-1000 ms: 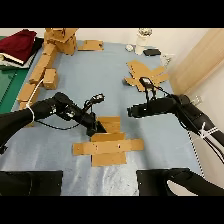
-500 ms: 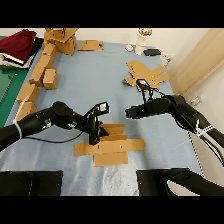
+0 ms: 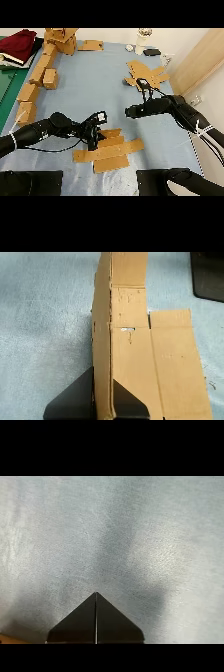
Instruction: Fold the box.
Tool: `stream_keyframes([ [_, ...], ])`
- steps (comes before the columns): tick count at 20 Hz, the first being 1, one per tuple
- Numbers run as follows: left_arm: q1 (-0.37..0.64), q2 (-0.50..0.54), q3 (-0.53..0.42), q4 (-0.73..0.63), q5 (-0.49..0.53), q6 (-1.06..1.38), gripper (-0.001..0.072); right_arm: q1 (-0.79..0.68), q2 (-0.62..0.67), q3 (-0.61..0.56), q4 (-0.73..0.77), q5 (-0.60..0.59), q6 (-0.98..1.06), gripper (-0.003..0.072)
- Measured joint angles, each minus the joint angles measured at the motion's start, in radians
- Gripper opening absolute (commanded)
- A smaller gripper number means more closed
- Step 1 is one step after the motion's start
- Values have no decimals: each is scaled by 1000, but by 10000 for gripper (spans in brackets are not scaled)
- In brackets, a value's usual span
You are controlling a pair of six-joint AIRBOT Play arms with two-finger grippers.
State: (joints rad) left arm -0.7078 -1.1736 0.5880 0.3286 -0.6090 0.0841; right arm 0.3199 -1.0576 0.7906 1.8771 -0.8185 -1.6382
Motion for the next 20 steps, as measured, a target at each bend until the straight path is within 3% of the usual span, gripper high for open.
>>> stream_keyframes([
  [6,-5,7,-9,6,-95,-24,12,0,0,0,4,2,0,3],
  [20,-4,18,-9,10,-122,-29,13,0,0,0,5,2,0,3],
])
